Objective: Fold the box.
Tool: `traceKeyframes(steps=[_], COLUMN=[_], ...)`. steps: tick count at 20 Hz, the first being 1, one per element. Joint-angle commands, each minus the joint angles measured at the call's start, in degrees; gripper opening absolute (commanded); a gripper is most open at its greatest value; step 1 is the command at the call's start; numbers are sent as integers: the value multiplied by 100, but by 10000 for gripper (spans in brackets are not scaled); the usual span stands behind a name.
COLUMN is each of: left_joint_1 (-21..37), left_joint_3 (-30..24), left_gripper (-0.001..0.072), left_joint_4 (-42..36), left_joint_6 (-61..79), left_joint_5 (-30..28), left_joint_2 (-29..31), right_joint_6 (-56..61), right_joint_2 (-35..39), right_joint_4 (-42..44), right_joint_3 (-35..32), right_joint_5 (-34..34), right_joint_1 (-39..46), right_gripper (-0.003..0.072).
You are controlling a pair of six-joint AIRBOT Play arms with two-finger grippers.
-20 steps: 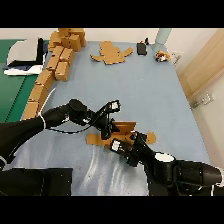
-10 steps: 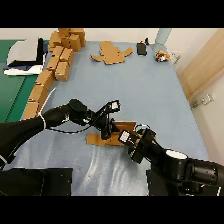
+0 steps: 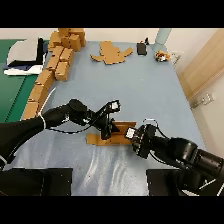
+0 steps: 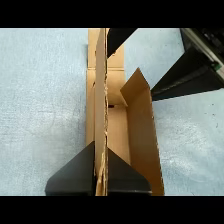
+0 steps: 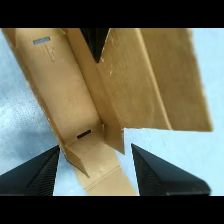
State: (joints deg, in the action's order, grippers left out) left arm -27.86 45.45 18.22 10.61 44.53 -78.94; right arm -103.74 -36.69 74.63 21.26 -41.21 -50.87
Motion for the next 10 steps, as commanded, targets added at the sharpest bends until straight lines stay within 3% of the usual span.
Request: traceKeyframes(steps=[1, 5, 10], left_joint_1=[0, 0, 0], left_joint_3=[-2, -2, -2], left_gripper=[16, 16, 16], left_joint_4=[4, 2, 2], left_joint_6=[2, 0, 2], left_joint_5=[0, 0, 2], left_joint_2=[0, 0, 0], right_joint_6=[-1915, -3405, -5783], right_joint_2=[63, -44, -780], right_joint_4=[1261, 2426, 4535], right_joint_3=[35, 57, 157], right_joint_5=[219, 262, -85], right_joint_1=[741, 1397, 2455], right_gripper=[719, 719, 719])
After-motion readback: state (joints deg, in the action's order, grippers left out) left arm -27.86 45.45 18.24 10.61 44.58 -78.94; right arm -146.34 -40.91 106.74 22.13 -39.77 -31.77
